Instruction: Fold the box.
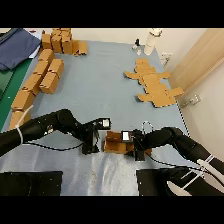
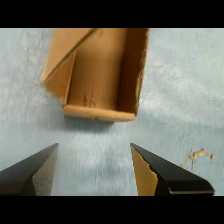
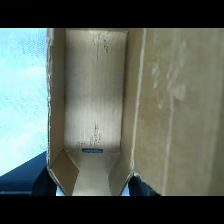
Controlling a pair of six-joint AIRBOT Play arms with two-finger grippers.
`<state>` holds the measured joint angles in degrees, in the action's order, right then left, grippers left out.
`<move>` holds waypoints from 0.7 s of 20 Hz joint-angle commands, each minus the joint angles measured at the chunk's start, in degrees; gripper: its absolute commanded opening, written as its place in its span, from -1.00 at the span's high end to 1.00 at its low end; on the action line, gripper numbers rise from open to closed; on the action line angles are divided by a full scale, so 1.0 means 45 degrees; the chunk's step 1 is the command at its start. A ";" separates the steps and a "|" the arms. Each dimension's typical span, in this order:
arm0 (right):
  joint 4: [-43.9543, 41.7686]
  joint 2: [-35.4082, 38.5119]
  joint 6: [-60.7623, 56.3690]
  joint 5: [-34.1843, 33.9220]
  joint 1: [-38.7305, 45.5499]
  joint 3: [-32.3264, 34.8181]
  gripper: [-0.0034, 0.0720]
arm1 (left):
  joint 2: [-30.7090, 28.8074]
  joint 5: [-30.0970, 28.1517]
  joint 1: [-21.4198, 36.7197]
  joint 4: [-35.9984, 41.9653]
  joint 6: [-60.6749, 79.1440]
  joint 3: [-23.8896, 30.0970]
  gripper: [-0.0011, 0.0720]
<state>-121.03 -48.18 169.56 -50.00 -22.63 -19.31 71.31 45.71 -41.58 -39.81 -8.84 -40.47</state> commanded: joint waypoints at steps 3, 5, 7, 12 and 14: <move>-0.0005 0.0010 -0.0005 0.0000 0.0000 -0.0005 -0.45 | 0.0534 -0.0680 -0.0612 0.1234 0.2016 -0.0044 -0.95; -0.0005 0.0010 -0.0005 0.0005 0.0000 -0.0005 -0.45 | 0.0568 -0.1078 -0.0685 0.1234 0.2113 -0.0044 -0.95; -0.0005 0.0010 -0.0005 0.0005 0.0000 -0.0005 -0.45 | 0.0753 -0.1073 -0.0685 0.1209 0.2113 -0.0044 -0.95; -0.0005 0.0010 -0.0005 0.0005 0.0000 -0.0005 -0.45 | 0.0996 -0.1467 -0.1064 0.1239 0.2205 -0.0044 -0.95; 0.0000 0.0010 0.0000 0.0000 0.0000 -0.0005 -0.45 | 0.1073 -0.1608 -0.1166 0.1243 0.2210 -0.0058 -0.95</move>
<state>-120.99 -48.18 169.58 -50.15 -22.63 -19.31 75.66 39.72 -46.00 -34.30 0.73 -40.66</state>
